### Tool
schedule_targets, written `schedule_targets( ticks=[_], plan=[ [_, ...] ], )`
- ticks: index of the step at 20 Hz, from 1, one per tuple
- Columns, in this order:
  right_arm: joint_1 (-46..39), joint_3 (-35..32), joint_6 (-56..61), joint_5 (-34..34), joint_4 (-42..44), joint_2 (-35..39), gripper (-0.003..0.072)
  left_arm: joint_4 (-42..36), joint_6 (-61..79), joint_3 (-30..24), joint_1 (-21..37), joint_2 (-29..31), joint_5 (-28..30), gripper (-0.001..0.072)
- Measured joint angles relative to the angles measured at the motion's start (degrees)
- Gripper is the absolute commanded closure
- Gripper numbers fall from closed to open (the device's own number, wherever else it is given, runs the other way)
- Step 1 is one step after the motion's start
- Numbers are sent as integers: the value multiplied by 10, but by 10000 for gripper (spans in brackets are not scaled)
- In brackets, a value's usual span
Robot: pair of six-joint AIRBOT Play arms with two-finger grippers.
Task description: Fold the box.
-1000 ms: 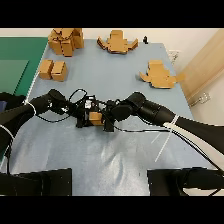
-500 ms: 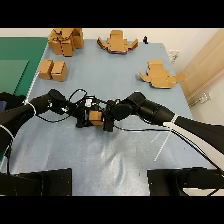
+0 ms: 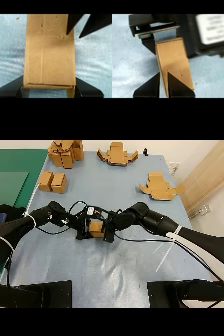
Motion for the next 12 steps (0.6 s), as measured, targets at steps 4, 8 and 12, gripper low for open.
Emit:
schedule_targets(
  ticks=[4,8,12],
  plan=[
    [-27,0,0,2,50,7,665,0,0,0,0,0,0,534],
    [-40,-4,0,13,83,10,679,0,1,0,0,0,0,534],
    [-43,-38,1,85,119,24,678,0,1,0,0,0,0,534]
  ],
)
